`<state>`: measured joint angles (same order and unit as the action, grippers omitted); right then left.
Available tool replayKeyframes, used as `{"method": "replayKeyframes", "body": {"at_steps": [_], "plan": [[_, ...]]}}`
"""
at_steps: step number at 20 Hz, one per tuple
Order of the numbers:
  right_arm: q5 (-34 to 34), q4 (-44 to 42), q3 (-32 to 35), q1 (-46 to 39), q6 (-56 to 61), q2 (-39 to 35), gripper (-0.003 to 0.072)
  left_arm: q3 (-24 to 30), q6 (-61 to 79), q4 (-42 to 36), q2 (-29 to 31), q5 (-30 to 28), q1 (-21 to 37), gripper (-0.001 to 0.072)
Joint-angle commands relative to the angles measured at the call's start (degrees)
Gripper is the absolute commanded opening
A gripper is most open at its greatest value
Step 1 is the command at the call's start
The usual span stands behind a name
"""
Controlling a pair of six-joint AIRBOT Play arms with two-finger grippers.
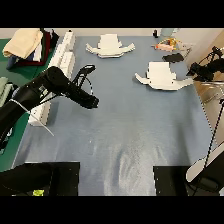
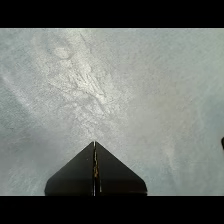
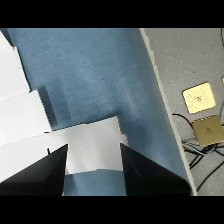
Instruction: Fold the box.
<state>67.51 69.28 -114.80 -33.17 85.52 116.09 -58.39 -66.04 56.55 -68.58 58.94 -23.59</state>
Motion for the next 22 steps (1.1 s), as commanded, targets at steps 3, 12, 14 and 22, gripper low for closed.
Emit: {"method": "replayKeyframes", "body": {"at_steps": [3,12,14,22], "plan": [[-2.4,2.5,-1.7,-0.1,-0.5,1.8,0.0516,0.0,0.0,0.0,0.0,0.0,0.0,0.0012],[1.2,-5.0,-1.6,-0.5,-5.4,3.1,0.0409,0.0,0.0,0.0,0.0,0.0,0.0,0.0012],[3.1,-7.3,-1.6,-0.5,-6.0,3.1,0.0379,0.0,0.0,0.0,0.0,0.0,0.0,0.0013],[16.2,-19.5,-1.6,-0.4,-8.6,2.6,0.0004,0.0,0.0,0.0,0.0,0.0,0.0,0.0013]]}}
